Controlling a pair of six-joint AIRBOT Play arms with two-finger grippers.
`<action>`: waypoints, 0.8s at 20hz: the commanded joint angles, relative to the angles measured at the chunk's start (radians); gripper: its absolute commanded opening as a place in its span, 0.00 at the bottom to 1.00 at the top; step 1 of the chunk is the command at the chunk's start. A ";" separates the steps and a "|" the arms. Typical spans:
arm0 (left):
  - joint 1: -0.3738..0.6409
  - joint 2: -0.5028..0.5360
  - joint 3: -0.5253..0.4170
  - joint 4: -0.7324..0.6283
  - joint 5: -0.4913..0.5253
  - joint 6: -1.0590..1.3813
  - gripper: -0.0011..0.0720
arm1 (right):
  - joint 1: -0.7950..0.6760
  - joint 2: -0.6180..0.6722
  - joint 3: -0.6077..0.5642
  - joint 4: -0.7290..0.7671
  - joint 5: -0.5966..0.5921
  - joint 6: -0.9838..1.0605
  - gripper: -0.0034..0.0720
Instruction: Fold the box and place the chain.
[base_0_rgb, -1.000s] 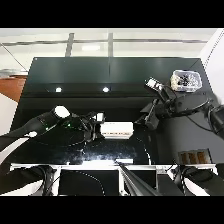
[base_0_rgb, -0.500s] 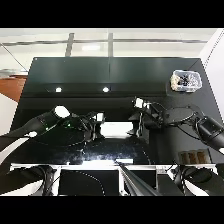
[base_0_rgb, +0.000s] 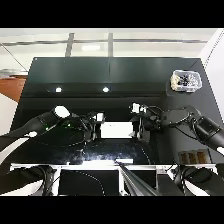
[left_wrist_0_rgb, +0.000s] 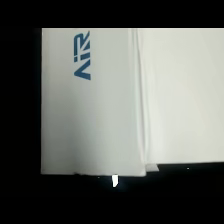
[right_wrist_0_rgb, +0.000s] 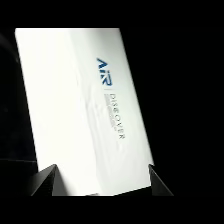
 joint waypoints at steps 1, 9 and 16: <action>-0.001 0.000 0.001 0.000 0.000 0.000 0.55 | 0.002 -0.002 0.000 -0.007 -0.040 -0.002 0.99; -0.001 0.000 0.001 0.000 0.000 0.000 0.55 | 0.021 -0.007 0.000 -0.073 0.052 0.011 0.98; -0.001 0.000 0.001 0.000 0.000 0.000 0.55 | 0.086 -0.037 0.000 -0.132 0.164 0.066 0.98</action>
